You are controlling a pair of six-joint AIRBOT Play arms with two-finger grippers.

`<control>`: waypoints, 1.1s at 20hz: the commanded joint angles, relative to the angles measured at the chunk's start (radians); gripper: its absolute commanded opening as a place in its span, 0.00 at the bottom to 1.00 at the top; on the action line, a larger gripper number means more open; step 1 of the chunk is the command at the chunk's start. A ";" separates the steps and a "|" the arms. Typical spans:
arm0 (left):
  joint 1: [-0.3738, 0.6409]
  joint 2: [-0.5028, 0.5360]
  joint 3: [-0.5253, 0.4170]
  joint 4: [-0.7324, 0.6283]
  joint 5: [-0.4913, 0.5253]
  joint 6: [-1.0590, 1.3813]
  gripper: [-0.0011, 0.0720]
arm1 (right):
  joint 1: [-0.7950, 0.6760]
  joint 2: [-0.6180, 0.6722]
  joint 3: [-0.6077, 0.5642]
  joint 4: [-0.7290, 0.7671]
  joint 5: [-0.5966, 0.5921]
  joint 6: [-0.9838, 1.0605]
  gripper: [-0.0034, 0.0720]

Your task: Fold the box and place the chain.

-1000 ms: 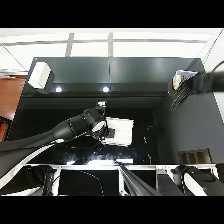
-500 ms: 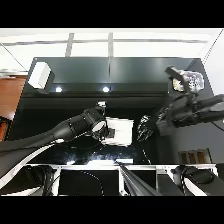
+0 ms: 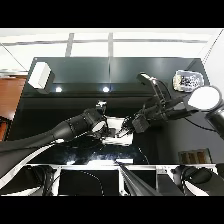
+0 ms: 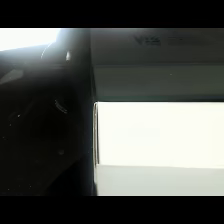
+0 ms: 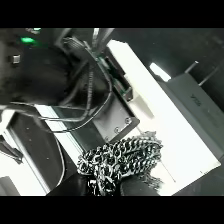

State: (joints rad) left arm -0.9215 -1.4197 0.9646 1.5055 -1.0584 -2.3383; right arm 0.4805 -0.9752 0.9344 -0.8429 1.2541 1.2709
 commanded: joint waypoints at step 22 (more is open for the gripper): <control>0.000 0.037 0.107 0.031 -0.064 0.009 0.56 | -0.407 0.121 -0.042 -0.111 0.047 -0.016 0.63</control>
State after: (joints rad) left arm -0.9222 -1.4048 1.0218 1.5349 -1.0920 -2.4168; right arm 0.1055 -0.8623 0.8925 -0.9443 1.2957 1.2587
